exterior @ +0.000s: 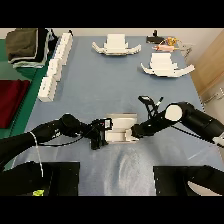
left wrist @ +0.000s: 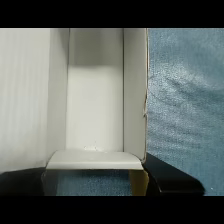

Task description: Fold the box.

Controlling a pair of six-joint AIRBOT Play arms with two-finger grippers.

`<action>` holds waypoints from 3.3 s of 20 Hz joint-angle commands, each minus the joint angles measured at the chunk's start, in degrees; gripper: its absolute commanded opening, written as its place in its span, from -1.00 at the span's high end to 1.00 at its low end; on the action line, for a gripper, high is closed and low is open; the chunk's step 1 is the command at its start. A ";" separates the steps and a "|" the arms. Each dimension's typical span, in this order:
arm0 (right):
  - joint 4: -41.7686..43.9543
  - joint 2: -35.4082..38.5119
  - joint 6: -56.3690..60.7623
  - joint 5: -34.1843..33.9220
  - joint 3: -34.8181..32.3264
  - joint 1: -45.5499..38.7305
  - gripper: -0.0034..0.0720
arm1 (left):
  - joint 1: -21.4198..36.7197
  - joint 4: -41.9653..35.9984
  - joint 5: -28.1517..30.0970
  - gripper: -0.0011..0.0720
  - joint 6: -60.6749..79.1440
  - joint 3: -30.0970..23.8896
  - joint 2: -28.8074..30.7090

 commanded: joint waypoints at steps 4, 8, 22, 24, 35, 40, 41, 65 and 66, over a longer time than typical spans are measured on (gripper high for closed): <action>-19.32 -8.28 29.35 2.51 8.39 15.72 -0.03 | 0.04 0.00 0.00 -0.41 0.00 0.02 -0.02; -20.28 -12.09 33.79 1.95 9.09 16.52 -0.59 | 0.04 0.00 0.00 -0.41 0.00 0.02 -0.02; -21.00 -14.88 37.11 1.16 9.09 16.52 0.90 | 0.04 0.00 0.00 -0.41 0.00 0.02 -0.02; -21.00 -14.88 37.09 1.49 9.09 16.52 0.90 | 0.04 0.00 0.00 -0.40 0.00 0.00 -0.02; -23.71 -14.10 37.18 3.89 9.09 16.50 -0.19 | 0.04 0.00 0.00 -0.41 0.00 0.02 -0.02; -25.20 -14.10 37.29 4.02 9.09 16.50 0.36 | 0.04 0.00 0.00 -0.41 0.00 0.02 -0.02; -25.40 -14.12 37.27 4.02 9.09 16.50 0.74 | 0.04 0.00 0.00 -0.41 0.00 0.02 -0.02; -29.55 -0.02 27.87 17.27 15.15 4.04 0.85 | 0.04 0.00 0.00 -0.41 0.00 0.02 -0.02; -28.59 -0.94 25.29 17.11 15.15 1.03 0.88 | 0.04 0.00 0.00 -0.41 0.00 0.02 -0.02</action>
